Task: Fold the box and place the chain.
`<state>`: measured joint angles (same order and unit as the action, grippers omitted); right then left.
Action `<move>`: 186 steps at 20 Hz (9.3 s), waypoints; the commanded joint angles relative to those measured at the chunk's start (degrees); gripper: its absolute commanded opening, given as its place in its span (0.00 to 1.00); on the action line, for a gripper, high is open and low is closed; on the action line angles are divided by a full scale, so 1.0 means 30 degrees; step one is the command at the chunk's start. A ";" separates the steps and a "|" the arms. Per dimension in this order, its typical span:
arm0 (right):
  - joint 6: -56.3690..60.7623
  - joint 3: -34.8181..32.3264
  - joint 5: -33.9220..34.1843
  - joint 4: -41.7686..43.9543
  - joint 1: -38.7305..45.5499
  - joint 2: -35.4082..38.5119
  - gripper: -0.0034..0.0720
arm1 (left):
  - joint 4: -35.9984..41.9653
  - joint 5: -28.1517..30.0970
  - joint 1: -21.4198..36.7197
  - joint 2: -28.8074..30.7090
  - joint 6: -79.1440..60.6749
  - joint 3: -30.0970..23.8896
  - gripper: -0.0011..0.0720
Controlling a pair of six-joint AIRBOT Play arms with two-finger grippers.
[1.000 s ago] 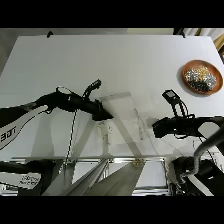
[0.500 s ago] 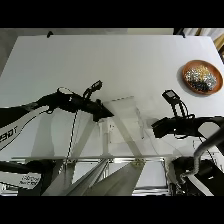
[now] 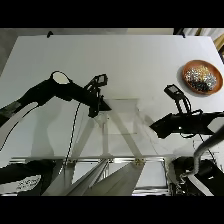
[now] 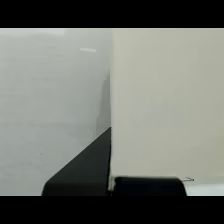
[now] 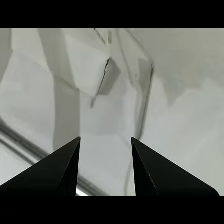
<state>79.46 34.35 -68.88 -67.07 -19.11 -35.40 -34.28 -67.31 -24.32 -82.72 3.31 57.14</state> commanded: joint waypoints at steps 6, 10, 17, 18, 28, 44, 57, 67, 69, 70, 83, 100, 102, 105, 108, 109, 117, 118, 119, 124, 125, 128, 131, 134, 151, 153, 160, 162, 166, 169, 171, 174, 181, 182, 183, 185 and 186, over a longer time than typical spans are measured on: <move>0.0073 0.1443 -0.5195 -0.2200 -0.0015 0.3796 0.46 | -0.6382 0.2754 -0.4335 0.4991 0.5850 -0.0335 0.01; 0.0073 0.1443 -0.5085 -0.2492 -0.0015 0.7475 0.46 | -0.2295 0.4415 -0.4299 0.5748 0.4167 -0.3337 0.01; 0.0073 0.1260 -0.4029 -0.2062 -0.0015 0.8816 0.46 | 0.1275 0.6098 -0.4051 0.2965 -0.0831 -0.4371 0.02; 0.0073 0.1049 -0.4007 -0.2076 -0.0015 0.8816 0.46 | 0.1275 0.6244 -0.4051 0.2521 -0.1690 -0.4364 0.02; 0.0066 -0.1246 -0.1027 -0.2076 -0.0015 0.8779 0.47 | 0.1333 0.8145 -0.4051 0.0087 -0.3679 -0.4364 0.02; 0.0058 -0.1253 -0.1020 -0.2091 -0.0015 0.8437 0.47 | 0.3410 0.7351 -0.4051 -0.0248 -0.6186 -0.4306 0.02; 0.0058 -0.1253 -0.0838 -0.2098 -0.0015 0.8437 0.47 | 0.2040 0.6193 -0.4044 -0.2018 -0.6127 -0.2295 0.02; 0.0000 -0.1253 -0.0809 -0.2157 -0.0015 0.8437 0.47 | 0.2127 0.7439 -0.4051 -0.2171 -0.6120 -0.2295 0.02; 0.0000 -0.1253 -0.0816 -0.2157 -0.0015 0.8437 0.47 | 0.2127 0.7439 -0.4051 -0.2171 -0.6120 -0.2295 0.02; 0.0000 -0.1253 -0.0816 -0.2157 -0.0015 0.8437 0.47 | 0.2127 0.7439 -0.4051 -0.2171 -0.6120 -0.2295 0.02; 0.0000 -0.1253 -0.0816 -0.2157 -0.0015 0.8437 0.47 | 0.2127 0.7424 -0.4051 -0.2164 -0.6113 -0.2295 0.03; -0.5457 -0.1260 -0.2251 0.0168 -0.0015 0.7876 0.07 | 0.2127 0.7431 -0.4051 -0.2164 -0.6113 -0.2295 0.03; -0.8167 -0.1392 -0.5013 0.0459 -0.0015 0.6994 0.07 | 0.2127 0.7431 -0.4051 -0.2164 -0.6113 -0.2295 0.03; -1.0586 -0.2601 -0.2973 0.0299 -0.0015 0.5901 0.08 | 0.2127 0.7431 -0.4051 -0.2164 -0.6113 -0.2295 0.03; -1.1220 -0.3869 -0.1362 -0.0350 -0.0051 0.4350 0.65 | 0.2127 0.7431 -0.4051 -0.2164 -0.6113 -0.2295 0.03; -1.1227 -0.4167 -0.0998 -0.0984 -0.0219 0.3869 0.72 | 0.2127 0.7431 -0.4051 -0.2164 -0.6113 -0.2295 0.03; -1.3733 -0.4481 0.1603 -0.0321 -0.0590 0.1552 0.93 | 0.2127 0.7431 -0.4051 -0.2164 -0.6120 -0.2295 0.03; -1.3741 -0.4481 0.1974 0.0117 -0.0590 0.1319 0.93 | 0.2127 0.7431 -0.4051 -0.2164 -0.6113 -0.2295 0.03; -1.4018 -0.4488 0.2310 0.0452 -0.0590 0.1122 0.93 | 0.2127 0.7431 -0.4051 -0.2164 -0.6113 -0.2295 0.03; -1.7908 -0.6492 0.4830 0.0372 -0.1428 0.1435 0.96 | 0.2127 0.7424 -0.4051 -0.2164 -0.6120 -0.2295 0.03; -1.8571 -0.7184 0.5370 0.0299 -0.1727 0.1800 0.96 | 0.2127 0.7424 -0.4051 -0.2164 -0.6113 -0.2295 0.03; -2.0196 -0.8765 0.6863 0.0372 -0.2215 0.3169 0.96 | 0.2127 0.7424 -0.4051 -0.2164 -0.6113 -0.2295 0.03; -2.0152 -0.9158 0.8837 0.0393 -0.2674 0.3381 0.96 | 0.2127 0.7424 -0.4051 -0.2164 -0.6113 -0.2295 0.03; -2.0138 -0.9289 0.9755 0.0889 -0.3242 0.3315 0.95 | 0.2127 0.7417 -0.4051 -0.2164 -0.6120 -0.2295 0.03; -2.1165 -0.8932 1.2670 0.1246 -0.3424 0.2011 0.95 | 0.2127 0.7424 -0.4051 -0.2164 -0.6120 -0.2295 0.03; -2.1165 -0.8619 1.2509 0.1239 -0.3424 0.2011 0.95 | 0.2127 0.7424 -0.4051 -0.2164 -0.6113 -0.2295 0.03; -2.1325 -0.8233 1.2131 0.1508 -0.0648 0.1603 0.95 | 0.2127 0.7424 -0.4051 -0.2164 -0.6113 -0.2295 0.03; -2.2498 -0.8233 1.2123 0.2506 -0.0648 0.1027 0.95 | 0.2127 0.7424 -0.4051 -0.2164 -0.6113 -0.2295 0.03; -2.4159 -0.8211 1.2233 0.4626 -0.0648 -0.0379 0.95 | 0.2127 0.7424 -0.4051 -0.2164 -0.6113 -0.2295 0.03; -2.4181 -0.8080 1.2262 0.4969 -0.0648 -0.1195 0.95 | 0.2127 0.7431 -0.4051 -0.2164 -0.6113 -0.2295 0.03; -2.4327 -0.7847 1.2254 0.4954 -0.0648 -0.1719 0.95 | 0.2127 0.7424 -0.4051 -0.2164 -0.6113 -0.2295 0.03; -2.5026 -0.6951 1.1540 0.5202 0.0357 -0.2557 0.95 | 0.2127 0.7424 -0.4051 -0.2164 -0.6113 -0.2295 0.03; -2.8880 -0.6353 1.0236 0.7868 0.1836 -0.3512 0.95 | 0.2127 0.7424 -0.4051 -0.2164 -0.6113 -0.2295 0.03; -2.9150 -0.6339 1.0244 0.8007 0.1851 -0.3789 0.95 | 0.2127 0.7424 -0.4051 -0.2164 -0.6113 -0.2295 0.03; -2.9164 -0.6331 1.0302 0.8021 0.1851 -0.3985 0.95 | 0.2127 0.7424 -0.4051 -0.2164 -0.6113 -0.2295 0.03; -2.9784 -0.6324 1.0295 0.8269 0.1851 -0.4277 0.95 | 0.2127 0.7424 -0.4051 -0.2164 -0.6113 -0.2295 0.03; -3.0345 -0.6324 1.0295 0.8750 0.1858 -0.4444 0.95 | 0.2127 0.7424 -0.4051 -0.2164 -0.6113 -0.2295 0.03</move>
<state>-7.16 15.25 -37.50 -43.75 -13.72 -47.29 -27.88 -44.97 -36.42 -89.19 -15.03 50.26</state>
